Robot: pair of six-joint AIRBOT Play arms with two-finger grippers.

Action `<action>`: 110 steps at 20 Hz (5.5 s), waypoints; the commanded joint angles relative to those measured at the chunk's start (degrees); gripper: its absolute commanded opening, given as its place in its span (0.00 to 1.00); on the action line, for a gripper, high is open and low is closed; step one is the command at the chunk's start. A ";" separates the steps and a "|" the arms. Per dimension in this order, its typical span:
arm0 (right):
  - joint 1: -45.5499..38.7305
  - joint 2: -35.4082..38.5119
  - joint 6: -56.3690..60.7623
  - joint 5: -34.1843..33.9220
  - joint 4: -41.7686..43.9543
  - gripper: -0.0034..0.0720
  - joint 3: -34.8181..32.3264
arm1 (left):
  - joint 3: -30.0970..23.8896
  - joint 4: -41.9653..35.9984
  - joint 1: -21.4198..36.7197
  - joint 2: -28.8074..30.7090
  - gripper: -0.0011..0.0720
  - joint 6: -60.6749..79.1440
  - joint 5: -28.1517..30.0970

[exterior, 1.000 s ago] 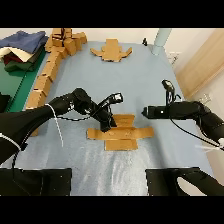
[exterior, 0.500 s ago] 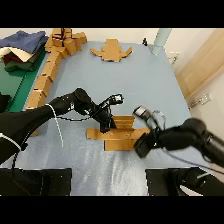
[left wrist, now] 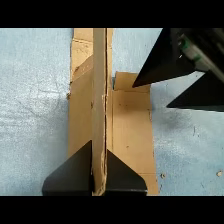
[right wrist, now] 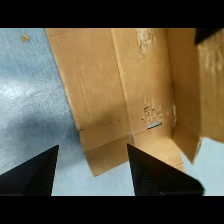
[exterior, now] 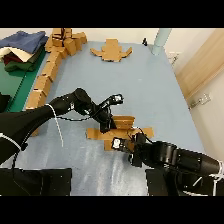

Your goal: Fold the box.

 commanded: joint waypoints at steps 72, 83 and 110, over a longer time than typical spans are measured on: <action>-39.30 -11.72 -72.46 5.11 51.34 1.00 3.48 | 0.07 0.02 0.04 -0.04 0.03 0.00 0.00; -39.30 -11.78 -72.46 7.13 51.10 1.00 3.48 | 0.07 0.00 0.04 -0.02 0.03 0.07 0.02; -39.30 -11.76 -72.46 6.91 50.88 1.00 3.48 | 0.15 -2.29 0.46 -0.15 0.03 -4.92 2.99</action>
